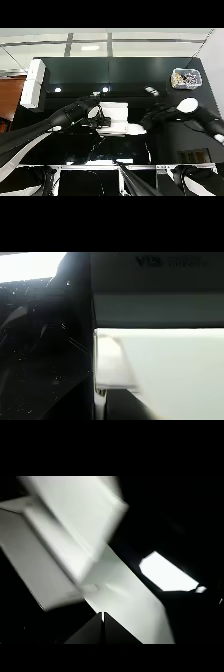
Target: Fold the box and place the chain.
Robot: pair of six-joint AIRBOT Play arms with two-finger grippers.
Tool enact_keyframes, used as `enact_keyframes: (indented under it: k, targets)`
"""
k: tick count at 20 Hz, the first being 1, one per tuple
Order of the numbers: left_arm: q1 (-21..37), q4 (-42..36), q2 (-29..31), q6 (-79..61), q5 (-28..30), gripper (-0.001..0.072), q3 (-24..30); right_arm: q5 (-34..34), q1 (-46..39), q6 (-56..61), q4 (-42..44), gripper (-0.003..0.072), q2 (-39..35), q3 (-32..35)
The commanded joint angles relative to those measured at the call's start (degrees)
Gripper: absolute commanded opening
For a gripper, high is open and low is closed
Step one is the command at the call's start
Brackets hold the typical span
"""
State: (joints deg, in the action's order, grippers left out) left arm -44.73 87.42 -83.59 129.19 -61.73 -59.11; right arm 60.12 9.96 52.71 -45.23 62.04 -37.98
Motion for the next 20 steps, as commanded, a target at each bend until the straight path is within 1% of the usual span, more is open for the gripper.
enact_keyframes:
  k: [1,3,4,6,7,9,12,14,16,17,18,20]
  targets:
    - [0.0,0.1,0.0,0.0,0.0,0.0027,0.0,9.7,-14.4,19.3,-10.3,0.0018,-3.0,0.6]
    - [0.0,0.2,0.0,0.0,0.0,0.0027,0.0,5.2,-20.3,22.1,-6.7,0.0018,-2.8,3.9]
    - [0.0,0.2,0.0,0.0,0.0,0.0027,0.0,3.2,-21.8,22.1,-4.3,0.0018,-2.4,6.2]
    - [0.0,0.2,0.0,0.0,0.0,0.0027,0.0,0.7,-21.4,21.7,0.2,0.0018,-0.3,10.3]
    - [0.0,0.2,0.0,0.0,0.0,0.0027,0.0,0.0,-20.2,21.1,1.9,0.0018,1.1,11.8]
    - [0.0,0.2,0.0,0.0,0.0,0.0028,0.0,-0.7,-15.6,19.8,5.3,0.0018,4.3,12.4]
    - [0.0,0.2,0.0,0.0,0.2,0.0027,0.0,-5.6,-8.1,14.8,13.7,0.0018,7.3,12.4]
    - [0.0,0.2,0.0,0.0,0.1,0.0027,0.0,-7.8,-5.0,11.3,19.4,0.0018,9.1,12.4]
    - [0.0,0.2,0.0,0.0,0.2,0.0027,0.0,-11.4,-1.8,11.1,21.3,0.0018,10.0,12.3]
    - [0.0,0.2,0.0,0.0,0.2,0.0027,0.0,-11.4,-0.8,10.9,21.2,0.0018,10.0,12.1]
    - [0.0,0.2,0.0,0.0,0.2,0.0027,0.0,-9.8,-0.3,9.9,21.2,0.0018,10.0,11.6]
    - [0.0,0.2,0.0,0.0,0.2,0.0027,0.0,-4.9,-0.7,7.4,21.0,0.0019,10.0,9.6]
